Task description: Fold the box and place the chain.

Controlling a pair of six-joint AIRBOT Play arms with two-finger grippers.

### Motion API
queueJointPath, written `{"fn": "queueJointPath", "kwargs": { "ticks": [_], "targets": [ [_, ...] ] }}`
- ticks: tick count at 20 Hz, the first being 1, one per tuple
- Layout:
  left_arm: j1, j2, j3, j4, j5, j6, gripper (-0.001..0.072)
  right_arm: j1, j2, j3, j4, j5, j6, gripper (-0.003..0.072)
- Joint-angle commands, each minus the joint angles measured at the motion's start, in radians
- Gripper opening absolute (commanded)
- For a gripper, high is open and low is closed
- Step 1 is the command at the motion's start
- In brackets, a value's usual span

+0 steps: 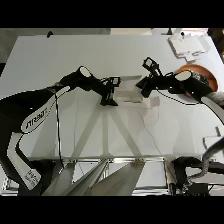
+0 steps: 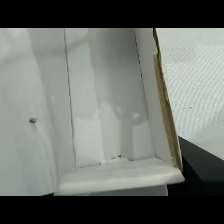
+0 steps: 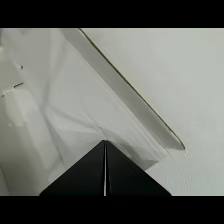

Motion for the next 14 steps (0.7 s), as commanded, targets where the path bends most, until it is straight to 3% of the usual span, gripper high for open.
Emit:
{"fn": "queueJointPath", "kwargs": {
  "ticks": [1, 5, 8, 11, 14],
  "targets": [
    [0.001, 0.001, 0.001, 0.000, -0.003, 0.000, 0.0151, 0.003, 0.053, 0.000, -0.034, 0.110, 0.014, 0.0012],
    [0.001, 0.001, 0.001, 0.000, -0.003, 0.000, 0.0151, 0.003, 0.175, 0.000, -0.135, 0.168, 0.014, 0.0012],
    [0.001, 0.001, 0.001, 0.000, -0.003, -0.001, 0.0151, 0.003, 0.238, 0.000, -0.292, 0.212, 0.015, 0.0013],
    [0.001, 0.001, 0.000, 0.000, -0.003, 0.000, 0.0151, -0.016, 0.240, 0.000, -0.420, 0.279, 0.014, 0.0013],
    [0.001, 0.001, 0.000, 0.000, -0.003, 0.000, 0.0151, -0.056, 0.212, -0.002, -0.425, 0.262, 0.012, 0.0025]
  ]
}}
